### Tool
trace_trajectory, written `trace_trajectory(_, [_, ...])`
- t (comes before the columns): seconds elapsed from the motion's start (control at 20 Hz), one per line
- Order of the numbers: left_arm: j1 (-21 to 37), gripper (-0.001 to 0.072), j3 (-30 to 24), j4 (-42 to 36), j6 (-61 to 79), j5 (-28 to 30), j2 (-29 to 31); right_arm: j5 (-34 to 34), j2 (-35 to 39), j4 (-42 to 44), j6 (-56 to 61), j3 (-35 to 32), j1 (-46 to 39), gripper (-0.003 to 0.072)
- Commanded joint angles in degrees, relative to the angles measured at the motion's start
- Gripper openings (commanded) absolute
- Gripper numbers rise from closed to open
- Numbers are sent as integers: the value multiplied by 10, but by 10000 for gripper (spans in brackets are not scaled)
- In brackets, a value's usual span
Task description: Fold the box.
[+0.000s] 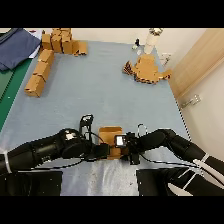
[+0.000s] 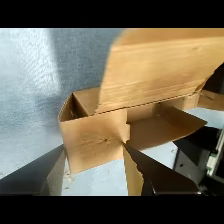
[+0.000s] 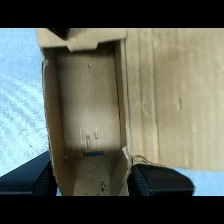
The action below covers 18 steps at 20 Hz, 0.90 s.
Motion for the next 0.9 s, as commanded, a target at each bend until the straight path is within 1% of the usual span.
trace_trajectory(0.0, [-13, 538, 45, 45, -31, -47, -40, 0, 0, 0, 0, 0, 0, 522])
trace_trajectory(0.15, [-13, 538, 49, 41, -43, -46, -55, 0, 0, 0, 0, 0, 0, 522])
trace_trajectory(0.45, [-13, 538, 49, 44, -68, -62, -56, 0, 0, 0, 0, 0, 0, 522])
trace_trajectory(0.6, [-13, 528, 49, 41, -57, -71, -50, 0, 0, 0, 0, 0, 0, 522])
trace_trajectory(0.65, [-13, 439, 49, 39, -47, -72, -43, 0, 0, 0, 0, 0, 0, 523])
trace_trajectory(0.7, [-13, 414, 49, 41, -47, -74, -32, 0, 0, 0, 0, 0, 0, 523])
trace_trajectory(0.85, [-12, 420, 49, 59, -45, -92, -14, 0, 0, 0, 0, 0, 0, 523])
